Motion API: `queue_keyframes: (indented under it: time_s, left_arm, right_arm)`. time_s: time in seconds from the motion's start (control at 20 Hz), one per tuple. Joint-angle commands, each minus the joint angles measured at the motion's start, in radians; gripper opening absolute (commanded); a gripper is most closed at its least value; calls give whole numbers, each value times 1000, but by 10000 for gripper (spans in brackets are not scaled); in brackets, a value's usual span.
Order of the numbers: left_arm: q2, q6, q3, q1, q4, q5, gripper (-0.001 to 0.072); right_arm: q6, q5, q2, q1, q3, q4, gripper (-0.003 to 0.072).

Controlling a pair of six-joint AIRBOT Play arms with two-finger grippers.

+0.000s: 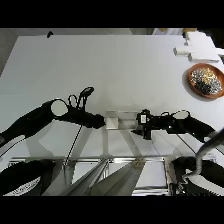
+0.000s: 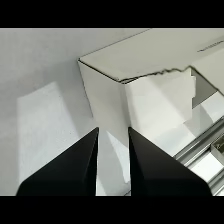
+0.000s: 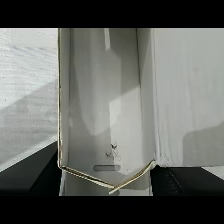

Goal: Fold the box and place the chain.

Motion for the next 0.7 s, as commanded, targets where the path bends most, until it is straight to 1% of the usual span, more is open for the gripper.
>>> queue_keyframes:
  time_s: [0.0,0.1,0.35,0.45,0.65]
  left_arm:
    - [0,0,16,-10,10,20,222]
    - [0,0,39,-7,32,16,282]
    - [-2,-19,48,-18,59,10,287]
    - [-5,-43,49,-34,74,14,343]
    - [-41,-165,73,-80,172,8,343]
  right_arm:
    - [0,0,1,0,0,0,440]
    - [0,0,1,0,0,0,440]
    - [0,0,1,0,0,0,440]
    - [0,1,1,0,0,0,440]
    - [0,1,1,0,0,0,440]
